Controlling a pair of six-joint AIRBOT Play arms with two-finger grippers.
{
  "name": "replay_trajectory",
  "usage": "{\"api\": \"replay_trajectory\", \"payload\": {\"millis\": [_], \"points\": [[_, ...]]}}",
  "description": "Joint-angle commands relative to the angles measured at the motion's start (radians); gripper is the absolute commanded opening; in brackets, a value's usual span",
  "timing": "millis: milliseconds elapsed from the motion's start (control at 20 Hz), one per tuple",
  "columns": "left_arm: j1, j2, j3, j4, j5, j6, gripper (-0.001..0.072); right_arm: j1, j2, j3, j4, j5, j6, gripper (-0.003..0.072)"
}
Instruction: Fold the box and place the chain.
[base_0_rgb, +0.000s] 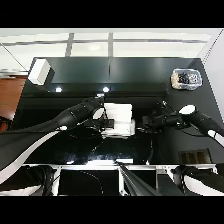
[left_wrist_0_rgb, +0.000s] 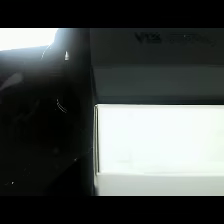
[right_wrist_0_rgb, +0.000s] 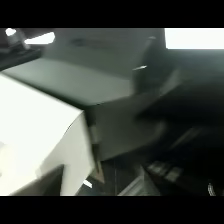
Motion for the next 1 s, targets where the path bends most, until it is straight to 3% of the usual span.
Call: {"api": "replay_trajectory", "payload": {"millis": [0, 200, 400, 550, 650, 900, 950], "points": [[0.0, 0.0, 0.0, 0.001, -0.016, 0.0, 0.0028, 0.019, -0.003, 0.05, 0.032, 0.094, -0.062, 0.0549], [0.0, 0.0, 0.0, 0.001, -0.016, 0.0, 0.0028, 0.043, -0.003, 0.101, 0.025, 0.128, -0.06, 0.0547], [0.0, 0.0, 0.0, 0.001, -0.016, 0.0, 0.0028, 0.119, -0.003, 0.112, -0.021, 0.076, -0.006, 0.0527], [0.0, 0.0, 0.0, 0.001, -0.014, 0.0, 0.0028, 0.199, -0.003, 0.152, -0.169, 0.01, 0.149, 0.0526], [0.0, 0.0, 0.0, 0.003, -0.012, 0.0, 0.0028, 0.275, -0.003, 0.187, -0.293, -0.035, 0.3, 0.0452], [0.001, 0.0, 0.0, 0.009, -0.012, 0.0, 0.0028, 0.493, -0.003, 0.289, -0.722, -0.072, 0.755, 0.0451], [0.001, 0.0, 0.0, 0.009, -0.012, 0.0, 0.0028, 0.524, -0.004, 0.309, -0.79, -0.072, 0.84, 0.0406]]}}
